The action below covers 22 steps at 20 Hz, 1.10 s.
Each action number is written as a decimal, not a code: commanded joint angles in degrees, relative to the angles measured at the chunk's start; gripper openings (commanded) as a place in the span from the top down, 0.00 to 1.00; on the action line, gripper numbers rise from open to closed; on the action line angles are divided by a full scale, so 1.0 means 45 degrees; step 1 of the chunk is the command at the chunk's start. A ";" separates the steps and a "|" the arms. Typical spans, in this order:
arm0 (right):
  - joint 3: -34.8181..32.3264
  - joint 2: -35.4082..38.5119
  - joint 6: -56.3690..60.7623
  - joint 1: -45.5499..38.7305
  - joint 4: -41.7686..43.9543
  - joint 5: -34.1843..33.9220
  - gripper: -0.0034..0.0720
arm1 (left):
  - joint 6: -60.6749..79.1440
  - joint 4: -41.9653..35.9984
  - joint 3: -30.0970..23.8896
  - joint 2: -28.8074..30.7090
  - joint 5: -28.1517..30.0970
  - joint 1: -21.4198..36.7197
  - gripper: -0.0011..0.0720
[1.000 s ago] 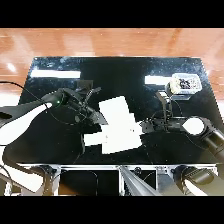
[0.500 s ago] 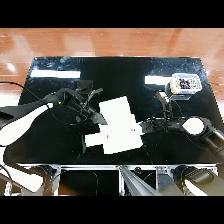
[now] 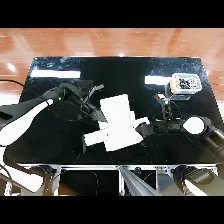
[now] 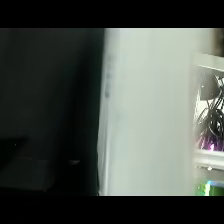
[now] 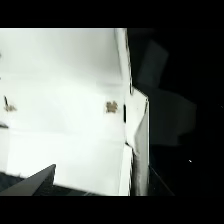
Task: Fold the box and place the chain.
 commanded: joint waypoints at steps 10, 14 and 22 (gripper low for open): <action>0.4527 0.0015 -0.0228 -0.1205 -0.6222 0.5897 0.01 | 0.3211 0.3560 0.0058 0.2832 -0.2637 -0.1389 0.96; 0.4561 0.0015 -0.0267 -0.1195 -0.6164 0.5761 0.01 | 0.4721 0.3167 -0.2589 0.5095 -0.5586 -0.2132 0.96; 0.3881 0.0000 -0.3400 -0.1127 -0.4702 0.2943 0.01 | 0.5241 0.3745 -0.5066 0.5950 -0.9923 -0.3298 0.96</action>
